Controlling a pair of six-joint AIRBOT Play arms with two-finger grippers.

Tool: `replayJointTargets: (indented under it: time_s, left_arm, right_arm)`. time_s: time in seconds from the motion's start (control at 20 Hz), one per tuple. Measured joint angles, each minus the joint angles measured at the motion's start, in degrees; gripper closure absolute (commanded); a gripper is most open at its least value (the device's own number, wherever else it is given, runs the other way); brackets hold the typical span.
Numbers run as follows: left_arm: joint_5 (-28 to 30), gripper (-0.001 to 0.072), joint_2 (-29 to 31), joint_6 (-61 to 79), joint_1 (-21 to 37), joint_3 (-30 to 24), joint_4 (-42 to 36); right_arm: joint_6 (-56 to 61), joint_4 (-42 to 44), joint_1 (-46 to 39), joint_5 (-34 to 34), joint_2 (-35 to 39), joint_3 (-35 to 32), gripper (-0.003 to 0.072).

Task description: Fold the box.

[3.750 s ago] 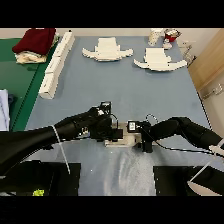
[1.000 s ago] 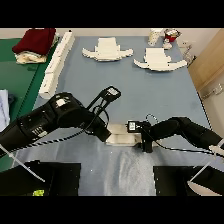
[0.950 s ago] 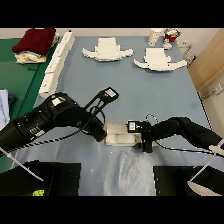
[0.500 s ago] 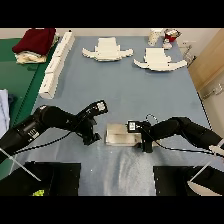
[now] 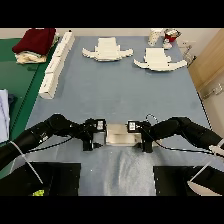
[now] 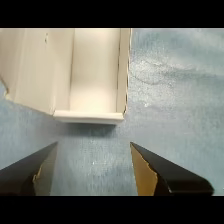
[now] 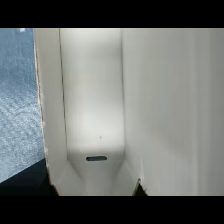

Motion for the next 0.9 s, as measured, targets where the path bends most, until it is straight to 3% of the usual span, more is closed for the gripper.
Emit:
replayJointTargets:
  time_s: [0.4,0.9]
  left_arm:
    - [2.4,0.0010,-4.2,13.9,0.1,-0.6,-12.3]
    - [5.4,0.0010,-9.4,16.9,-3.1,-0.4,-15.8]
  right_arm:
    - [0.0,0.0,0.0,0.0,0.0,0.0,0.0179]
    - [0.0,0.0,0.0,0.0,0.0,0.0,0.0178]
